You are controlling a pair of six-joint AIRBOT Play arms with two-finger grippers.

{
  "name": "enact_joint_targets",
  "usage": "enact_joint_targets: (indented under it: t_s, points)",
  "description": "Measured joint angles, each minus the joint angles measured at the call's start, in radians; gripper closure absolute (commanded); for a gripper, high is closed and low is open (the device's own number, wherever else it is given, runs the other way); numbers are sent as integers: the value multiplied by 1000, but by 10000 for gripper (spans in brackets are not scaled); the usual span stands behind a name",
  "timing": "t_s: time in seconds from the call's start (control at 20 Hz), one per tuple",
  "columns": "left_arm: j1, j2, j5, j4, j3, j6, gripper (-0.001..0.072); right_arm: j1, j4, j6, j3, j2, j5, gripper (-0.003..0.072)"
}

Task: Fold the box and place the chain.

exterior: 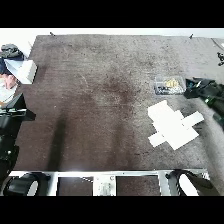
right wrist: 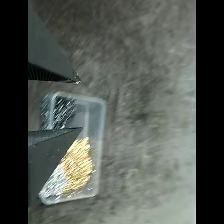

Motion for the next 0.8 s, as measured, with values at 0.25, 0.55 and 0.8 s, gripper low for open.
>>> enact_joint_targets:
  t_s: [0.25, 0.55, 0.8]
  points:
    - [0, 0, 0, 0, 0, 0, 699, -228, -194, 129, 312, -312, 401, 406]
    - [0, 0, 0, 0, 0, 0, 699, -291, -554, 247, 575, -553, 692, 313]
    - [0, 0, 0, 0, 0, 0, 699, -300, -793, 268, 762, -776, 914, 132]
